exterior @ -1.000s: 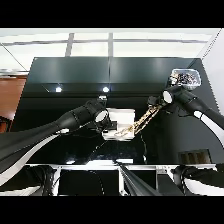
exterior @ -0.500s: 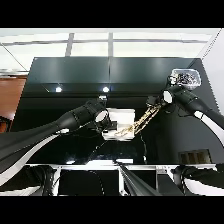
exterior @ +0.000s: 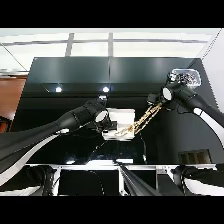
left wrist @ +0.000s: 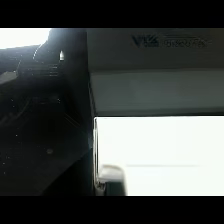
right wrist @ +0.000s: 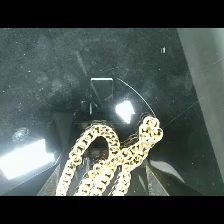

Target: Fold the box and place the chain.

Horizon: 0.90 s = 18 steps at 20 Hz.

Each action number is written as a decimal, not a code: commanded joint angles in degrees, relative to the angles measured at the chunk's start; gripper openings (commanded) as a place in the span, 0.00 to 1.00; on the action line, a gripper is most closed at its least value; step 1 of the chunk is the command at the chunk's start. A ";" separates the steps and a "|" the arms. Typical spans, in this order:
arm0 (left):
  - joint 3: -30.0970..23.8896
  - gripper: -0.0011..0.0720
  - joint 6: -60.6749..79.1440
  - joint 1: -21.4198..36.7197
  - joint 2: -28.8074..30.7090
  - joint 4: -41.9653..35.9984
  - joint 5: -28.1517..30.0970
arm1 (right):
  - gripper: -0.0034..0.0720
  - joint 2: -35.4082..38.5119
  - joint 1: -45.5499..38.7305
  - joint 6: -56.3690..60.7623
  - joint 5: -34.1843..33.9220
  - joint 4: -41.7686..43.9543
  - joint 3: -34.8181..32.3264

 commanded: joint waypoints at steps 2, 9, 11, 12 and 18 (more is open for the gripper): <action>0.07 0.06 0.02 0.02 0.00 0.02 0.02 | 0.86 -0.52 -1.14 0.94 -0.04 -0.31 0.13; 0.07 0.06 0.02 0.02 0.00 0.00 0.00 | 0.86 -0.59 -1.49 0.94 -1.55 0.07 0.13; 0.07 0.06 0.02 0.02 0.00 0.00 0.00 | 0.86 -0.66 -1.49 0.94 -1.79 0.15 0.13; 0.07 0.06 0.02 0.02 0.00 0.00 0.00 | 0.86 -0.79 -1.49 0.94 -1.79 0.15 0.13; 0.07 0.06 0.02 0.02 0.00 0.00 -0.02 | 0.86 -2.21 -1.49 0.92 -0.59 1.07 0.13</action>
